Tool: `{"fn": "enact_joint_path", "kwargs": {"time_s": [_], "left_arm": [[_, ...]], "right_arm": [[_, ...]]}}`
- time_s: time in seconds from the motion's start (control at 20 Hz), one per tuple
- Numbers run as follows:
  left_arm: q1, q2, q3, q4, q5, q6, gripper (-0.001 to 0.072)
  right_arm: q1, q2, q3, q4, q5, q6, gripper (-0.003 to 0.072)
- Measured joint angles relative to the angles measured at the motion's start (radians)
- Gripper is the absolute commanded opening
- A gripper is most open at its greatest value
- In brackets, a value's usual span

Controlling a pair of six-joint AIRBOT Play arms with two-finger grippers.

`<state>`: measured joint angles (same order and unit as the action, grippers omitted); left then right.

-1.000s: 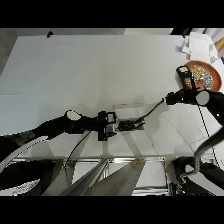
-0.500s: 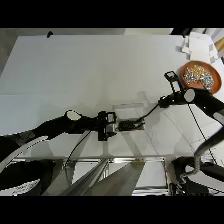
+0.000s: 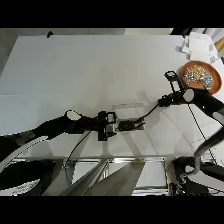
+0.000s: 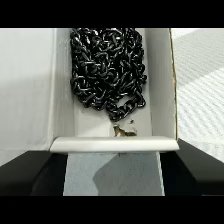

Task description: Fold the box and place the chain.

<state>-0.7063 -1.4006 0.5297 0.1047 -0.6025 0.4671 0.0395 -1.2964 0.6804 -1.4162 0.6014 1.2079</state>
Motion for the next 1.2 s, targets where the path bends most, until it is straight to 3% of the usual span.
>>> {"fn": "enact_joint_path", "kwargs": {"time_s": [0.3, 0.5, 0.85, 1.2], "left_arm": [[0.000, 0.000, 0.000, 0.000, 0.000, 0.000, 0.0150], [0.000, 0.000, 0.000, 0.000, 0.000, 0.000, 0.0150], [0.000, 0.000, 0.000, 0.000, 0.000, 0.000, 0.0150], [0.000, 0.000, 0.000, 0.000, 0.000, 0.000, 0.0150]], "right_arm": [[0.001, 0.043, -0.002, 0.001, 0.069, 0.000, 0.0015], [0.021, 0.187, 0.000, 0.046, 0.094, -0.010, 0.0015], [0.118, 0.463, -0.001, 0.149, 0.245, -0.077, 0.0015], [0.197, 0.613, -0.001, 0.232, 0.398, -0.126, 0.0015]]}}
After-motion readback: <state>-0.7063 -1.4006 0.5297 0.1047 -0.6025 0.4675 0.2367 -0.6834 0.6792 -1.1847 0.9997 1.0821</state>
